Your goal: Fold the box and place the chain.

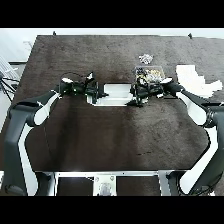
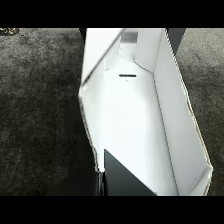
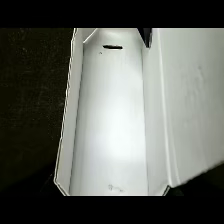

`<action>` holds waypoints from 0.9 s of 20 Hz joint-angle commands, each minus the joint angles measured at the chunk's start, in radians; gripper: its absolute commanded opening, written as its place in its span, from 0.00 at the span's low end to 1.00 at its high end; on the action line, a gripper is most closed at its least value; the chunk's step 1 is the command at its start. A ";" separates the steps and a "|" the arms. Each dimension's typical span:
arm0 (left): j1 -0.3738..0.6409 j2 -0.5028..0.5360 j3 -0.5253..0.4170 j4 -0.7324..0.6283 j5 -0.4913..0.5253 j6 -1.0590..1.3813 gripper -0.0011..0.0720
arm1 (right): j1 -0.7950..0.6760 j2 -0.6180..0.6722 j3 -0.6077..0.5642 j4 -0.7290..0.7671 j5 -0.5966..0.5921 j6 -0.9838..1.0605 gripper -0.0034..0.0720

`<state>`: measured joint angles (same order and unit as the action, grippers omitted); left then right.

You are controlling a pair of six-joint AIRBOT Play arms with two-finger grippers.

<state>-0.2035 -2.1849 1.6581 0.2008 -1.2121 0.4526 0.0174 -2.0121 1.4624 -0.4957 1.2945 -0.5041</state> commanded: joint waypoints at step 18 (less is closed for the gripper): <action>0.001 -0.001 0.000 0.000 0.000 0.000 0.04 | 0.015 -0.026 0.027 0.005 -0.004 -0.037 0.87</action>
<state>-0.2035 -2.1849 1.6581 0.2008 -1.2118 0.4526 0.0257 -2.0369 1.4887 -0.4923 1.2884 -0.5205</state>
